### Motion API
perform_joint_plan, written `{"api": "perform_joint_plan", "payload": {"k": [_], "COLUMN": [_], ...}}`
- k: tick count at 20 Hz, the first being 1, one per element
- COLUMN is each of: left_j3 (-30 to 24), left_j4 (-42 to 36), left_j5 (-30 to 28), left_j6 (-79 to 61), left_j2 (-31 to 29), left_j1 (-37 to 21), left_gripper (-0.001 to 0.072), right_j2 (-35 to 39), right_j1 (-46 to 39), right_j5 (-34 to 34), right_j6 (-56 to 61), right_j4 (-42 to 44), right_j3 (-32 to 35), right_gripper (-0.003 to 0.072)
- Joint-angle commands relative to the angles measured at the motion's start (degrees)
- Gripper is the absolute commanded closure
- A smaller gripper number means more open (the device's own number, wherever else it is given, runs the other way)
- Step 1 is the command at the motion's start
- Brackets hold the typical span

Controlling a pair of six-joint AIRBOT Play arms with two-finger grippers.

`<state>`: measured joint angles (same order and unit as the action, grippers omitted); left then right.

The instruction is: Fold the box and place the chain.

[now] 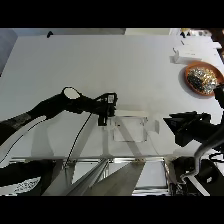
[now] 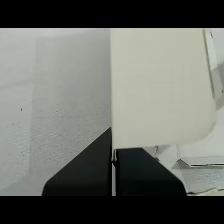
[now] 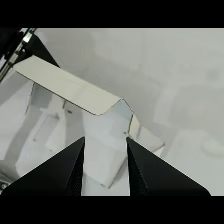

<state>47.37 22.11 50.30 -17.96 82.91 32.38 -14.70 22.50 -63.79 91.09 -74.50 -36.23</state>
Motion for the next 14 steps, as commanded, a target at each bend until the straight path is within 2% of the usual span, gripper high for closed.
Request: {"api": "perform_joint_plan", "payload": {"k": [1,6,14], "left_j3": [-0.35,3.17,3.28], "left_j4": [-1.79,3.3,3.45], "left_j5": [-1.77,-2.36,0.15], "left_j6": [-2.86,1.81,1.9], "left_j2": [2.03,2.03,4.92], "left_j1": [0.04,0.04,0.26], "left_gripper": [0.071,0.0711,0.0709], "right_j2": [0.35,0.35,0.35], "right_j1": [0.0,0.0,0.0], "right_j5": [-0.17,-0.15,-0.24], "right_j6": [-0.04,-0.07,-0.09], "right_j4": [-0.31,-1.66,-3.76], "right_j3": [-0.07,-0.07,-0.07], "right_gripper": [0.0387,0.0387,0.0387]}}
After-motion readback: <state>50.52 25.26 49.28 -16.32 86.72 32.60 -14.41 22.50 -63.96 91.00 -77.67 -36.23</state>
